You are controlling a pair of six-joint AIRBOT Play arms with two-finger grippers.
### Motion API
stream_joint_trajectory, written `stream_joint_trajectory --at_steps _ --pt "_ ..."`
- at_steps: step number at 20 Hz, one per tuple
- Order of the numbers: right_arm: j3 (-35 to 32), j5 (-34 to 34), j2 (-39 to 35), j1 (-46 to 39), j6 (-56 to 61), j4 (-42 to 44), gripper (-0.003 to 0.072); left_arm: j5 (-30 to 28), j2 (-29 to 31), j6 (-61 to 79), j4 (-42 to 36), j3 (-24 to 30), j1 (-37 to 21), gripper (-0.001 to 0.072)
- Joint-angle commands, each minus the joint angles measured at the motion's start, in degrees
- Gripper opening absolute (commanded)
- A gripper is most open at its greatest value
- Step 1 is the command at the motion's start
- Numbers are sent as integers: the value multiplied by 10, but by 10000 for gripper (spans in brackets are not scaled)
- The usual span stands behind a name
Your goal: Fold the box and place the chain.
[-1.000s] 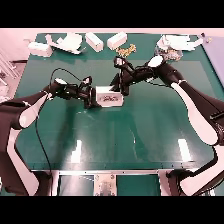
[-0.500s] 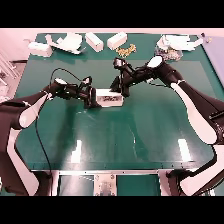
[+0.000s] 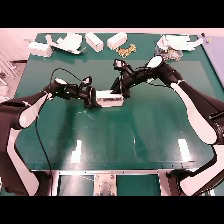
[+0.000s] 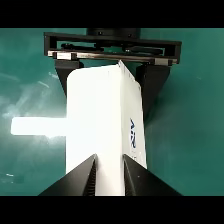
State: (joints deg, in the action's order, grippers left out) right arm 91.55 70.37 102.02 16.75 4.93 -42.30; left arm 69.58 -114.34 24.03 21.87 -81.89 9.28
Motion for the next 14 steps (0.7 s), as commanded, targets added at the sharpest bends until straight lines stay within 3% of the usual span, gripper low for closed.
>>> stream_joint_trajectory --at_steps 1,8,14 --pt "-1 4 2 0 7 -14 208 0 0 0 0 -1 0 579" --pt "-1 1 11 12 7 -15 210 0 0 0 0 -1 0 579" --pt "-1 -51 12 13 6 -21 209 0 0 0 0 -1 0 579"
